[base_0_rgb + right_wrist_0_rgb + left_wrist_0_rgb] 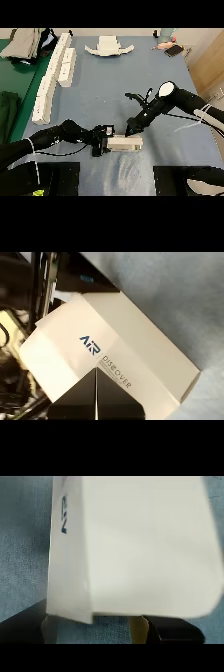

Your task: Fold the box.

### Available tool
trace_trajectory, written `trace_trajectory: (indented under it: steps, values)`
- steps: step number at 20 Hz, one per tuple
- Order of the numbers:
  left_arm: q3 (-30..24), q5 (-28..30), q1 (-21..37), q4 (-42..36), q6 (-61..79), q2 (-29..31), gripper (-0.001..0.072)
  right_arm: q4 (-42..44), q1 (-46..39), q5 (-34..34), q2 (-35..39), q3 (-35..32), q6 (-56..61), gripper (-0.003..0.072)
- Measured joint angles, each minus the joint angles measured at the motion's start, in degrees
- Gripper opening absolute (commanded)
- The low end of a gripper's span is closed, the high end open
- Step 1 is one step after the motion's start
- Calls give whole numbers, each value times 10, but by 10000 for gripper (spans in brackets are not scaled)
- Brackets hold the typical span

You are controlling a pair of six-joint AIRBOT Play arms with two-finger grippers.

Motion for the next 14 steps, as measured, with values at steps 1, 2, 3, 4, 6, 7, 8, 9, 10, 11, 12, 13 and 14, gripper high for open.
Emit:
trace_trajectory:
  steps: [1,2,3,4,6,7,8,9,10,11,12,13,14]
  values:
    - [0,0,0,0,0,0,509,-16,17,-10,13,0,-4,2]
    - [0,0,0,0,0,0,509,-35,37,-23,26,0,-10,2]
    - [0,0,0,0,0,0,509,-55,55,-34,38,0,-16,2]
    - [0,0,0,0,0,0,509,-76,75,-50,51,0,-22,2]
    - [0,0,0,0,0,0,509,-123,115,-83,78,-4,-33,2]
    - [0,0,0,0,0,0,509,-143,132,-103,92,-9,-39,2]
    - [0,0,0,0,0,0,509,-162,150,-126,108,-17,-46,2]
    - [0,0,0,0,0,0,509,-178,166,-148,126,-29,-52,2]
    - [0,0,0,0,0,0,510,-192,179,-170,143,-42,-58,2]
    - [0,0,0,0,0,0,509,-205,192,-192,164,-61,-66,2]
    - [0,0,0,0,0,0,509,-215,203,-214,184,-79,-75,2]
    - [0,0,0,0,0,0,509,-221,212,-237,205,-100,-83,2]
    - [0,0,0,0,0,0,509,-228,219,-262,226,-123,-94,2]
